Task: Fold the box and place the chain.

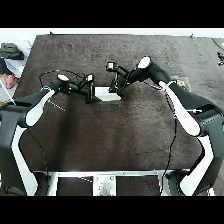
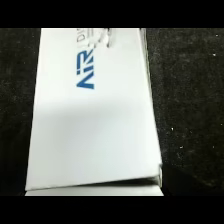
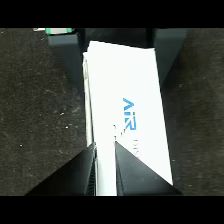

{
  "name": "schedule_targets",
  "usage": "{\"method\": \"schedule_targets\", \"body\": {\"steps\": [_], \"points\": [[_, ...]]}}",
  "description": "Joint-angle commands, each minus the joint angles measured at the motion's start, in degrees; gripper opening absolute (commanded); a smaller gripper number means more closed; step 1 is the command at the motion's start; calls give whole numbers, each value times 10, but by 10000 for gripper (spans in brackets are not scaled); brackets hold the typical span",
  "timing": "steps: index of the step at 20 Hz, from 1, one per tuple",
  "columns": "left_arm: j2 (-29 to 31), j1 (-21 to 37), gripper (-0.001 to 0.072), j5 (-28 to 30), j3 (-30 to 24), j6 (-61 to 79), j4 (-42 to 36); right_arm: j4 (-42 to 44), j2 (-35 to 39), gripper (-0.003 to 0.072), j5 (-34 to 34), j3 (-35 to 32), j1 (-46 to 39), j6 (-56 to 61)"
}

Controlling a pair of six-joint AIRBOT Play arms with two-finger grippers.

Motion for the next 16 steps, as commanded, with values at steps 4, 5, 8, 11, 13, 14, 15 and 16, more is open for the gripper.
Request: {"method": "schedule_targets", "body": {"steps": [4, 5, 8, 11, 13, 14, 15, 16], "points": [[0, 0, 410, 1, 0, -2, 0, 0, -2, 169, 13, -21, 0, 5], [0, 0, 409, 1, 0, -2, 0, 3, -2, 170, 14, -20, 0, 5], [0, 0, 410, 1, 0, -2, 0, 57, 2, 171, 20, -19, -10, 5], [0, 0, 410, 1, 0, -2, 0, 102, 9, 170, 28, -20, -24, 5], [0, 0, 410, 1, 0, -2, 0, 111, 10, 168, 30, -20, -33, 5], [0, 0, 410, 1, 0, -2, 0, 111, 10, 167, 30, -20, -35, 6], [0, 0, 410, 1, 0, -2, 0, 106, 10, 127, 30, -20, -35, 8], [0, 0, 410, 1, 0, -2, 0, 96, 7, -11, 30, -20, -35, 9]]}}
